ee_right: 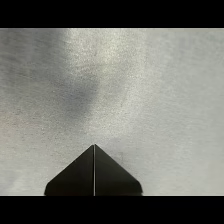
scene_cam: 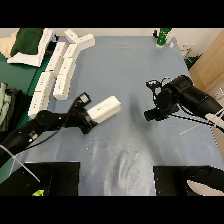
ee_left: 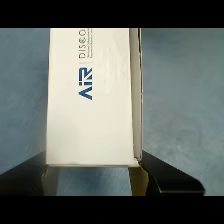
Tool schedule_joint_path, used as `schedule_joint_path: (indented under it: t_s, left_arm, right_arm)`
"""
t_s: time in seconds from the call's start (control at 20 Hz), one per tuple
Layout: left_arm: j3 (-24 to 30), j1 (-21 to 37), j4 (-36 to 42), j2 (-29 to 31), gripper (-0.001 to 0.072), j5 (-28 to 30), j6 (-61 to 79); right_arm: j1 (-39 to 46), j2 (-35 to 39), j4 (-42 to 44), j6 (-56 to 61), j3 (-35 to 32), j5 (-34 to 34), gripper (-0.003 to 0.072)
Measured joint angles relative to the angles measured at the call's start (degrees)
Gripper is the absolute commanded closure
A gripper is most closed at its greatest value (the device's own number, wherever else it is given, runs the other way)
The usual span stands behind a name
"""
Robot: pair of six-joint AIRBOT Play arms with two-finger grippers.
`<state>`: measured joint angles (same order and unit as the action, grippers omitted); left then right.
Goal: Fold the box.
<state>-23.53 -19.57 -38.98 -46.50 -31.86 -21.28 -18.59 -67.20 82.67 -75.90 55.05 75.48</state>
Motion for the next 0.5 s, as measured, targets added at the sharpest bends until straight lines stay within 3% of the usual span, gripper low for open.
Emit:
schedule_joint_path:
  t_s: [0.15,0.3,0.5]
  left_arm:
    - [0.0,13.0,-12.3,4.2,0.0237,-9.2,-15.8]
    - [0.0,24.1,-18.2,6.0,0.0236,-16.7,-22.8]
    - [0.0,32.9,-21.2,6.4,0.0236,-19.3,-26.4]
  right_arm:
    - [0.0,0.0,0.0,0.0,0.0,0.0,0.0681]
    - [0.0,0.0,0.0,0.0,0.0,0.0,0.0681]
    - [0.0,0.0,0.0,0.0,0.0,0.0,0.0681]
